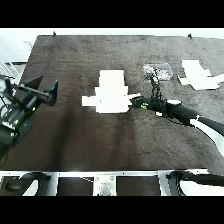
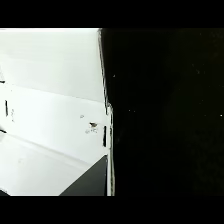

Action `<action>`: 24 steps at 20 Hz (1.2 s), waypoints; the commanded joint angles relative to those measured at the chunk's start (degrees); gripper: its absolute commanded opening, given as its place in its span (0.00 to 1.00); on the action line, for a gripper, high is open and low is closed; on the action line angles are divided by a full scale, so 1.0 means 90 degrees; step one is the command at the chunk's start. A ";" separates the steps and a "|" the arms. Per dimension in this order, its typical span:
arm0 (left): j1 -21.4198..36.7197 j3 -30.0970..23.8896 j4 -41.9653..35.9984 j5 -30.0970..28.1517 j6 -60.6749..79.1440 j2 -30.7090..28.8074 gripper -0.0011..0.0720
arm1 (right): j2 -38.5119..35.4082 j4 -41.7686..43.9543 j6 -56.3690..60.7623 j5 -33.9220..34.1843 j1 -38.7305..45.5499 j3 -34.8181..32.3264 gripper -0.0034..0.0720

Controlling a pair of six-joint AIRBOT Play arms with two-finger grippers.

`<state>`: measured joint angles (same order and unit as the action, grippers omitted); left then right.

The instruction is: Fold the box and place the chain.

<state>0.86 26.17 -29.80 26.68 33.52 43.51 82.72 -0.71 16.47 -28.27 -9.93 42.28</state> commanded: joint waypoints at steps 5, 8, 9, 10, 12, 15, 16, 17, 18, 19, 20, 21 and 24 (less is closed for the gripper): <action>0.0000 0.2832 0.4238 0.1370 -0.3878 0.3181 0.96 | 0.0143 0.0389 -0.0248 0.0024 -0.0051 -0.0015 0.05; 0.0000 0.4362 0.5469 0.2465 -0.5399 0.4522 0.96 | 0.0146 0.0391 -0.0335 0.0022 -0.0056 -0.0015 0.05; 0.0000 0.4903 0.5775 0.2824 -0.5833 0.4937 0.96 | 0.0146 0.0393 -0.0459 0.0024 -0.0075 -0.0015 0.05; -0.0036 0.5377 0.6013 0.3109 -0.6186 0.5282 0.96 | 0.0146 0.0391 -0.0512 0.0022 -0.0078 -0.0015 0.05; -0.0238 0.6309 0.6637 0.3485 -0.6858 0.5901 0.96 | 0.0148 0.0391 -0.0539 0.0024 -0.0075 -0.0015 0.05; -0.0663 0.7458 0.7640 0.3813 -0.7662 0.6625 0.96 | 0.0148 0.0391 -0.0573 0.0022 -0.0075 -0.0015 0.05; -0.0758 0.7820 0.7813 0.3997 -0.7893 0.6885 0.96 | 0.0148 0.0389 -0.0576 0.0022 -0.0075 -0.0015 0.05; -0.0821 0.8153 0.7907 0.4248 -0.8060 0.7147 0.96 | 0.0148 0.0389 -0.0576 0.0022 -0.0075 -0.0015 0.05; -0.0848 0.8442 0.7987 0.4476 -0.8208 0.7393 0.96 | 0.0148 0.0389 -0.0576 0.0017 -0.0075 -0.0015 0.05; -0.0860 0.8723 0.7995 0.4673 -0.8398 0.7652 0.96 | 0.0148 0.0389 -0.0576 0.0015 -0.0078 -0.0015 0.05; -0.0872 0.8964 0.8009 0.4806 -0.8471 0.7881 0.96 | 0.0148 0.0386 -0.0578 -0.0022 -0.0078 -0.0015 0.05; -0.0884 0.9224 0.8029 0.4925 -0.8575 0.8106 0.96 | 0.0148 0.0386 -0.0578 -0.0056 -0.0078 -0.0015 0.05; -0.0940 0.9918 0.7878 0.5292 -0.8684 0.8660 0.91 | 0.0148 0.0389 -0.0576 -0.0153 -0.0078 -0.0015 0.05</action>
<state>-7.03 109.16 40.71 69.56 -41.80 116.29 84.03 2.79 11.33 -28.82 -10.59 42.17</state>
